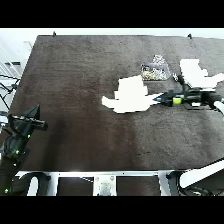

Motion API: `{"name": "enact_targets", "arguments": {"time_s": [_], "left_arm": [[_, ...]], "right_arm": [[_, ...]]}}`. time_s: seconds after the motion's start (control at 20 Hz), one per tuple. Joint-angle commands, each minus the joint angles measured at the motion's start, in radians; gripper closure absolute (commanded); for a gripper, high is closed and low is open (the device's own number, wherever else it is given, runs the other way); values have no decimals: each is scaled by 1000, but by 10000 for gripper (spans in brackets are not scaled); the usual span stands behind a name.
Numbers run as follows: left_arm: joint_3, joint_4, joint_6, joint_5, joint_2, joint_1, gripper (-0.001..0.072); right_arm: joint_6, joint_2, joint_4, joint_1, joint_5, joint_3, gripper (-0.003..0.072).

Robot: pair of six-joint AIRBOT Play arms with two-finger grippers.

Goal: Fold the box and place the chain.

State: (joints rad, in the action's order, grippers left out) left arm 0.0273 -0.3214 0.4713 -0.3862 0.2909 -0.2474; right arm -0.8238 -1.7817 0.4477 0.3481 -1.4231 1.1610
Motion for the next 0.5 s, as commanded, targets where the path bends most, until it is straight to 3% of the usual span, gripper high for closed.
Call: {"name": "enact_targets", "arguments": {"time_s": [0.0,0.45], "left_arm": [[0,0,0,0,-1,-1,689],[0,0,0,-11,-1,-1,690]], "right_arm": [[-6,44,-132,-180,150,-74,677],[45,80,-185,-418,512,-70,678]]}}
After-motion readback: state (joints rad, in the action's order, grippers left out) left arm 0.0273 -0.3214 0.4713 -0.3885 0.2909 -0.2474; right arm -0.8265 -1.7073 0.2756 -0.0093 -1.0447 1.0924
